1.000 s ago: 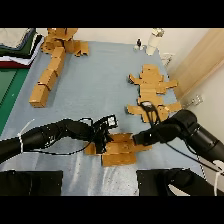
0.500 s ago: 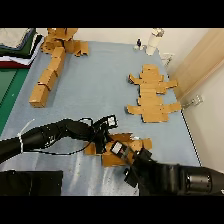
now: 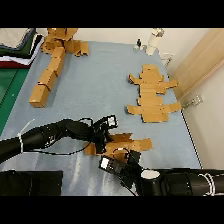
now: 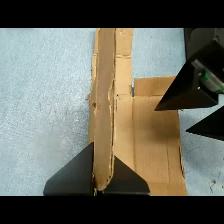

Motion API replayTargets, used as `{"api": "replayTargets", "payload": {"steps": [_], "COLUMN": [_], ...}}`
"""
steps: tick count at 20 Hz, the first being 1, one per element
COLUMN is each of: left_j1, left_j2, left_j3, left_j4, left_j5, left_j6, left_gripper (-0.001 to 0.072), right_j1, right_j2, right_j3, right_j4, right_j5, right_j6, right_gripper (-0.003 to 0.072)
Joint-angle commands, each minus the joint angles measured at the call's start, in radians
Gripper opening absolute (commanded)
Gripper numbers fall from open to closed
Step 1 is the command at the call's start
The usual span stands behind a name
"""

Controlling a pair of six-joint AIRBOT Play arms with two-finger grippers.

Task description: Fold the box.

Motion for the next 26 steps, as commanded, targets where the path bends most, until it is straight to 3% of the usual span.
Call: {"api": "replayTargets", "payload": {"steps": [1, 8, 18, 19, 21, 26], "left_j1": [0.001, 0.001, 0.001, 0.001, 0.001, 0.001], "left_j2": [0.0, 0.0, 0.0, 0.0, 0.0, 0.0], "left_j3": [-0.001, -0.001, -0.001, -0.001, -0.001, -0.001], "left_j4": [0.0, 0.0, 0.0, 0.0, 0.0, 0.0], "left_j5": [0.0, -0.002, 0.0, 0.0, 0.0, 0.0], "left_j6": [0.0, 0.0, 0.0, 0.0, 0.0, 0.0], "left_gripper": [0.0013, 0.0013, 0.0013, 0.0013, 0.0013, 0.0013], "right_j1": [0.005, 0.005, 0.005, 0.005, 0.002, -0.006], "right_j2": [-0.018, -0.037, -0.013, 0.003, 0.063, 0.256], "right_j3": [-0.002, 0.018, 0.066, 0.066, 0.057, -0.03], "right_j4": [-0.005, -0.315, -0.278, -0.231, -0.163, -0.157], "right_j5": [0.014, -0.045, -0.136, -0.155, -0.154, -0.166], "right_j6": [-0.011, 0.285, 0.366, 0.363, 0.25, 0.134], "right_gripper": [0.0497, 0.0497, 0.0505, 0.0715, 0.0715, 0.0715]}}
